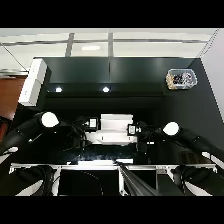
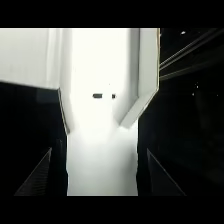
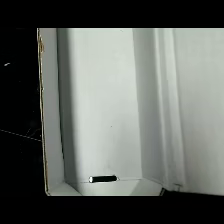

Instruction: Fold the box and place the chain.

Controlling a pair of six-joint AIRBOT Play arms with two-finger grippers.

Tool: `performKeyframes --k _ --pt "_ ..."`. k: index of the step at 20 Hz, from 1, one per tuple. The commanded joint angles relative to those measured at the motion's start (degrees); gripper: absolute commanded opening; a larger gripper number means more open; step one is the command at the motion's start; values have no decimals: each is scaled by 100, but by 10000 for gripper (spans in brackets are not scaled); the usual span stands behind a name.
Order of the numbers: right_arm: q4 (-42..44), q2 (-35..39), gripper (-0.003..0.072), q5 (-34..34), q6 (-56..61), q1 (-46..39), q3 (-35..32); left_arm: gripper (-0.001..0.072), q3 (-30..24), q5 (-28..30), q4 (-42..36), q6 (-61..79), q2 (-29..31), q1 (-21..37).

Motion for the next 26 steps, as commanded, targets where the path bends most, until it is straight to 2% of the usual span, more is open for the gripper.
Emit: performKeyframes --k 1,3,4,5,6,8,15,17,20,26 --pt "0 -2 205 2 0 4 2 685 -24 315 -472 216 -254 -295" --pt "0 -2 205 2 0 4 2 678 -24 409 -474 216 -367 -474" --pt "0 -2 205 2 0 4 2 585 -24 459 -468 214 -409 -546" --pt "2 -2 205 2 0 4 2 439 -24 518 -468 214 -422 -579" --pt "0 -2 205 2 0 7 2 333 -24 605 -470 212 -422 -579" --pt "0 -2 205 2 0 4 2 328 -22 817 -472 208 -422 -573" --pt "0 -2 205 2 0 4 2 325 -24 763 -1141 166 -424 -575" --pt "0 -2 205 2 0 4 2 214 -24 621 -1331 168 -437 -575" --pt "2 -2 205 2 0 4 2 214 -24 750 -1639 170 -505 -636" --pt "0 -2 205 2 0 4 2 214 -26 909 -1176 173 -614 -931"
